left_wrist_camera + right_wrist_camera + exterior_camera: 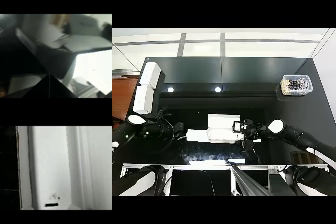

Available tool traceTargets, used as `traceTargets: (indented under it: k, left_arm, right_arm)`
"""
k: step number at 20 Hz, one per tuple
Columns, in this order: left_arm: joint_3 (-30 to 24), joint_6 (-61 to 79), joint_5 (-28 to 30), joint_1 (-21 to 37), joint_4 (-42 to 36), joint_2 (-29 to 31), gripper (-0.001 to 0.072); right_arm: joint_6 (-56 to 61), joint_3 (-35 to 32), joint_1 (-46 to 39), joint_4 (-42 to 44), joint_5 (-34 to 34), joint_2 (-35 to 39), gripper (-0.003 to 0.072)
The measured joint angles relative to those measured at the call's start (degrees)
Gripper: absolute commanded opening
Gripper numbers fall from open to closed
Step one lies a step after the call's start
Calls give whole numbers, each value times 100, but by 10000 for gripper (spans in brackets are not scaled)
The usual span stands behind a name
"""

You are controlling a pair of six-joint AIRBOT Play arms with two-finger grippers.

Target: Fold the box and place the chain.

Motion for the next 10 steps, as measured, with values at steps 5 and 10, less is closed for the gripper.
traceTargets:
  k: [5,10]
  left_arm:
    - [-223,785,46,-2,-520,-42,31]
    - [-271,1126,-131,-201,-660,-46,120]
  right_arm:
    - [0,0,0,0,0,0,470]
    - [0,-2,0,0,0,0,470]
